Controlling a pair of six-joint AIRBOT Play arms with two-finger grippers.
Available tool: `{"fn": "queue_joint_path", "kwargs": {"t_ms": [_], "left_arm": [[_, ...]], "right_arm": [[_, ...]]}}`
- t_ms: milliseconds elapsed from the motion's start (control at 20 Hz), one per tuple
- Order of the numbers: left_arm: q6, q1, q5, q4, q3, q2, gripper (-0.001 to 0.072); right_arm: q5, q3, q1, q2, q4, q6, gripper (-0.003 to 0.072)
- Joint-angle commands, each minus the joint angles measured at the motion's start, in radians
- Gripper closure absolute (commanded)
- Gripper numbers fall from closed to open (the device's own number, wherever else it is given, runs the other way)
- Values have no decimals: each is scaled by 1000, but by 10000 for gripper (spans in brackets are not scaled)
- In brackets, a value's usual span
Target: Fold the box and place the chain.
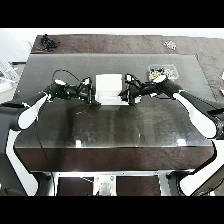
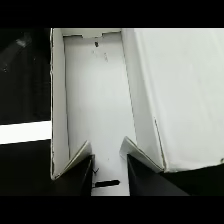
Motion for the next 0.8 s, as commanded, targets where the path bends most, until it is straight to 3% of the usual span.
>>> {"fn": "queue_joint_path", "kwargs": {"t_ms": [0, 50, 100, 450, 600, 650, 750], "left_arm": [[0, 0, -2, 0, 0, 0, 293], [0, 0, -3, 0, 0, 0, 293], [0, 0, -2, 0, 0, 0, 292], [0, 0, -3, 0, 0, 0, 293], [0, 0, -7, 0, 0, 0, 293], [0, 0, -9, 0, 0, 0, 293], [0, 0, -10, 0, 0, 0, 293]], "right_arm": [[-13, 2, 3, -20, 18, -30, 314], [-13, 2, 3, -22, 18, -35, 237], [-10, 2, 3, -23, 18, -35, 84], [-3, 2, -2, -23, 16, -35, -34], [-1, 2, 5, -23, 16, -35, -34], [-1, 2, 5, -23, 17, -34, 1], [-1, 2, 2, -23, 16, -31, 185]]}}
